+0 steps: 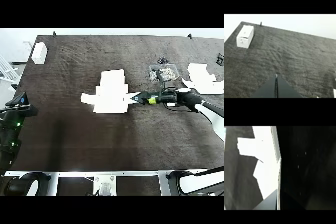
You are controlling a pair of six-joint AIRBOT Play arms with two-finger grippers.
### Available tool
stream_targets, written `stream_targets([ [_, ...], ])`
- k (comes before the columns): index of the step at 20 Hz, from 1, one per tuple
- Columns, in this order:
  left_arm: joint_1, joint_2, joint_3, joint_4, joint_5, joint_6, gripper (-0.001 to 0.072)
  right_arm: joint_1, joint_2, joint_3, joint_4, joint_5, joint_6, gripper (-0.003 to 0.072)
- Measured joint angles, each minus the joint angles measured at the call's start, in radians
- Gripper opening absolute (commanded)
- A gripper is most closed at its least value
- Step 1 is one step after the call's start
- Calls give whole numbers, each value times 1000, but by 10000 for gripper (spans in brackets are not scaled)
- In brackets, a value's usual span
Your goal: Fold the box and place the chain.
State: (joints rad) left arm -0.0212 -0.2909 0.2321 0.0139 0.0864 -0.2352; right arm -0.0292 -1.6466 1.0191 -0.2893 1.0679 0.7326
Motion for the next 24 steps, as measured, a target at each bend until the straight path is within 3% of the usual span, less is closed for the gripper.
stream_targets([
  [10, 0, 0, 0, 0, 0, 0, 22, 45, -135, 150, -57, -51, 48, 6],
  [22, 0, 0, 0, 0, -34, 0, 24, 60, -146, 175, -106, -53, 29, 7],
  [23, 0, 0, 0, 1, -39, 0, 154, 60, -146, 175, -106, -53, 27, 8],
  [24, 0, 0, 0, 2, -45, 0, 552, 60, -146, 175, -105, -53, 26, 7],
])
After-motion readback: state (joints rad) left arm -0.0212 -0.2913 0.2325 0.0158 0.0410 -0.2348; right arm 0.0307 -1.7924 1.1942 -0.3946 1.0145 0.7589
